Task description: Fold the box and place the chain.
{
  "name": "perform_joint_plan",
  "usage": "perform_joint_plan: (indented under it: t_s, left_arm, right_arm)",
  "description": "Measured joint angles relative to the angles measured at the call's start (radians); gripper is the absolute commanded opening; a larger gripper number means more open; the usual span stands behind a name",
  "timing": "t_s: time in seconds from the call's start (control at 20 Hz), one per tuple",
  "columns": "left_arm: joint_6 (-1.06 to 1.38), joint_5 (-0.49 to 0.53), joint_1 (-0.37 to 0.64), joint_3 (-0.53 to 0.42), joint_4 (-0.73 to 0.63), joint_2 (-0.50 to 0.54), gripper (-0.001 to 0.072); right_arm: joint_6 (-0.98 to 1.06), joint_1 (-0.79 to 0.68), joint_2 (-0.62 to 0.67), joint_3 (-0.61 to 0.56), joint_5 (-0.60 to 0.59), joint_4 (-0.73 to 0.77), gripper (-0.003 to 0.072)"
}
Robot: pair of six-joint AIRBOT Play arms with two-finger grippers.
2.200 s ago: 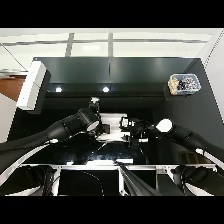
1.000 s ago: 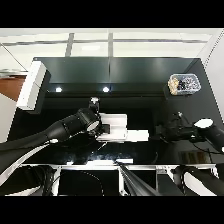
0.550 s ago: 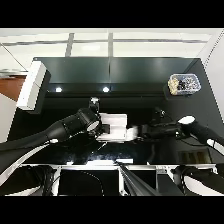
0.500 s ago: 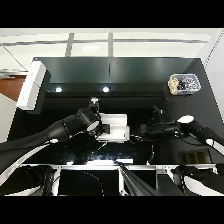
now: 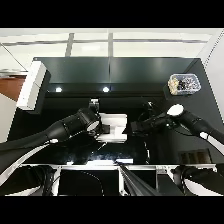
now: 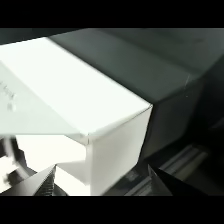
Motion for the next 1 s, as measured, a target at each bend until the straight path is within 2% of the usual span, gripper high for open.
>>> perform_joint_plan:
  t_s: [0.2, 0.3, 0.4, 0.45, 0.75, 1.0]
  left_arm:
    - [0.0, -0.001, 0.0, 0.0, 0.0, 0.0, 0.0029]
    - [0.0, -0.002, 0.0, 0.0, 0.0, 0.0, 0.0029]
    - [0.0, -0.002, 0.0, 0.0, 0.0, 0.0, 0.0029]
    - [0.0, -0.002, 0.0, 0.0, 0.0, 0.0, 0.0029]
    - [0.0, -0.002, 0.001, 0.0, 0.0, 0.0, 0.0029]
    - [0.0, -0.002, 0.001, 0.0, 0.004, 0.0, 0.0029]
  right_arm:
    - [0.217, 0.132, 0.0, 0.074, -0.09, -0.192, 0.0527]
    - [0.359, 0.203, 0.0, 0.116, -0.119, -0.325, 0.0429]
    - [0.506, 0.268, 0.0, 0.154, -0.134, -0.452, 0.0419]
    - [0.574, 0.298, 0.0, 0.173, -0.139, -0.509, 0.0362]
    - [0.898, 0.425, -0.006, 0.264, -0.087, -0.769, 0.0358]
    - [1.054, 0.499, -0.042, 0.314, -0.018, -0.88, 0.0357]
